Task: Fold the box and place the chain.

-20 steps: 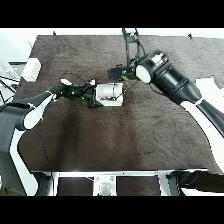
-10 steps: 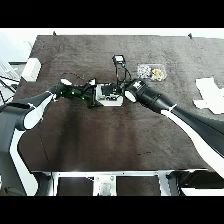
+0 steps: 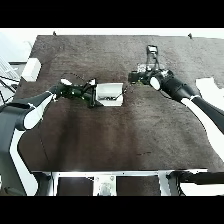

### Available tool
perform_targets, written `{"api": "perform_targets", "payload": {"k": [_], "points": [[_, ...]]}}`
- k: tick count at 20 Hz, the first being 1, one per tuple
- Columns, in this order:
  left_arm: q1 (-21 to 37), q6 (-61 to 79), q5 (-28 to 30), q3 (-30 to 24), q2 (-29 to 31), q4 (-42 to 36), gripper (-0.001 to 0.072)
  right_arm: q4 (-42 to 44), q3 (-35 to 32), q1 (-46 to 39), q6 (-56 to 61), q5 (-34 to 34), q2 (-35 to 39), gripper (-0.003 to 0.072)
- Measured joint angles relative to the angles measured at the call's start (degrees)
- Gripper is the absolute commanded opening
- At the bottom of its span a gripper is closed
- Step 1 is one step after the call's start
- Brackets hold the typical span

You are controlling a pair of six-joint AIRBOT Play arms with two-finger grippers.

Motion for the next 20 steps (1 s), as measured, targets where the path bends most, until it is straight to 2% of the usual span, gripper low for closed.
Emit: {"api": "perform_targets", "payload": {"k": [4, 10, 12, 14, 15, 18, 20], "points": [[0.02, 0.04, 0.04, 0.0, 0.0, 0.0, 0.0335, 8.55, 1.66, -5.55, -5.46, -6.64, -6.14, 0.0524], [0.02, 0.07, 0.09, 0.0, 0.0, 0.0, 0.0335, 18.29, 7.85, -8.22, -12.28, -9.4, -15.65, 0.052], [0.02, 0.07, 0.09, 0.0, 0.0, 0.0, 0.0335, 21.24, 9.77, -8.44, -14.47, -9.11, -18.08, 0.0473], [0.02, 0.07, 0.11, 0.0, 0.0, 0.0, 0.0335, 23.17, 11.08, -8.66, -15.93, -8.61, -19.5, 0.0339], [0.02, 0.07, 0.11, 0.0, 0.0, 0.0, 0.0335, 23.54, 11.43, -8.85, -16.33, -8.24, -19.98, 0.0305], [0.02, 0.07, 0.11, 0.0, 0.0, 0.0, 0.0335, 24.52, 12.09, -9.14, -17.25, -7.8, -20.74, 0.0269], [0.02, 0.07, 0.11, 0.0, 0.0, -0.02, 0.0335, 24.65, 12.24, -9.22, -17.99, -7.56, -21.0, 0.0166]]}}
